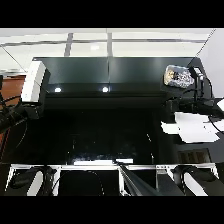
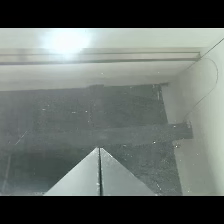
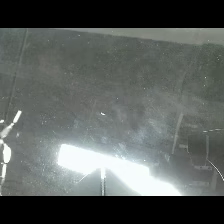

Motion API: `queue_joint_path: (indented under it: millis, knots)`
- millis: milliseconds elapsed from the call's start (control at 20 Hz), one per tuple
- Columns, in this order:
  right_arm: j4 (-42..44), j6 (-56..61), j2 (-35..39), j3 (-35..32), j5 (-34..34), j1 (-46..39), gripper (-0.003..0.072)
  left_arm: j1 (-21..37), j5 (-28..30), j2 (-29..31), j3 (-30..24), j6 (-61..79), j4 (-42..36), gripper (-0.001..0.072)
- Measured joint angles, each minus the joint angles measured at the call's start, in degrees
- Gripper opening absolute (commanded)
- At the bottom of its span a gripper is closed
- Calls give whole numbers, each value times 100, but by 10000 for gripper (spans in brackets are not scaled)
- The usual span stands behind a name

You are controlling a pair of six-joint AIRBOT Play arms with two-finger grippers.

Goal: Fold the box and place the chain.

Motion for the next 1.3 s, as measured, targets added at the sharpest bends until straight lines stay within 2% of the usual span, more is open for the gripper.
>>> queue_joint_path:
  millis: [450, 600, 650, 700, 750, 850, 950, 1100, 1300]
  knots:
    - [2, 0, 0, 0, -37, 0, 15, 0, -2, -2, 0, -2, -2, 28]
    - [208, -2, 0, 0, -809, 0, 16, 0, 0, 0, 0, 0, 0, 28]
    - [380, -2, 0, 0, -1121, 0, 54, 0, 0, 0, 0, 0, 0, 28]
    - [608, 7, -2, 0, -1482, 0, 337, 0, 0, 0, 0, 0, -2, 28]
    - [765, 20, -7, 0, -1840, -17, 720, 0, 0, 0, 0, 0, 0, 28]
    - [837, 140, -20, 0, -2361, -162, 720, 0, 0, 0, 0, 0, -2, 28]
    - [627, 258, -42, 13, -2533, -531, 720, -4, 20, 0, 0, -2, 0, 28]
    - [-426, 498, -236, 203, -1985, -1528, 720, -4, 243, -2, 0, 0, -9, 28]
    - [-2382, 1467, -986, 695, -1165, -3145, 720, -4, 645, -4, 0, -4, -17, 32]
